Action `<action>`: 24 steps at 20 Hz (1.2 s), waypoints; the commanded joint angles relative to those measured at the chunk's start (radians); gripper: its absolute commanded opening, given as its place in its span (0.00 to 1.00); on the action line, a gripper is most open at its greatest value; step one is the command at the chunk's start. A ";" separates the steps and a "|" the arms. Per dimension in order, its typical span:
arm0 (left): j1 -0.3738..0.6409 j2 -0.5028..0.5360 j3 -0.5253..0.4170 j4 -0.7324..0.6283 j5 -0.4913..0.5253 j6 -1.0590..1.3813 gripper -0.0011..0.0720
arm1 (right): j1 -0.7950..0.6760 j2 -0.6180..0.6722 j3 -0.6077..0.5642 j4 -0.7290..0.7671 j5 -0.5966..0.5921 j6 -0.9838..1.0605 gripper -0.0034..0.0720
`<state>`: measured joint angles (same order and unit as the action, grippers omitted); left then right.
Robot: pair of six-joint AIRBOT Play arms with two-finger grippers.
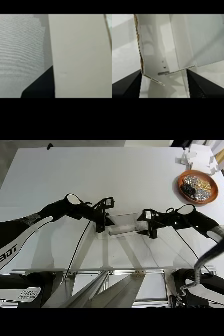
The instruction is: Fold the box and place the chain.
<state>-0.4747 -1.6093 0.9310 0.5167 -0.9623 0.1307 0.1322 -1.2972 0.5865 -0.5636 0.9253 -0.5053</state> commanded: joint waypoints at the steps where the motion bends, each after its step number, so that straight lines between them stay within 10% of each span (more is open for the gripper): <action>1: 0.000 0.000 0.000 0.000 0.001 0.000 0.03 | -0.008 -0.051 0.030 0.013 0.029 -0.001 0.84; 24: 0.000 0.000 0.000 0.000 0.001 0.000 0.03 | 0.006 -0.111 0.084 0.023 0.078 -0.052 0.92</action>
<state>-0.4744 -1.6093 0.9310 0.5163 -0.9611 0.1310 0.1356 -1.4063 0.6708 -0.5232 0.9825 -0.5560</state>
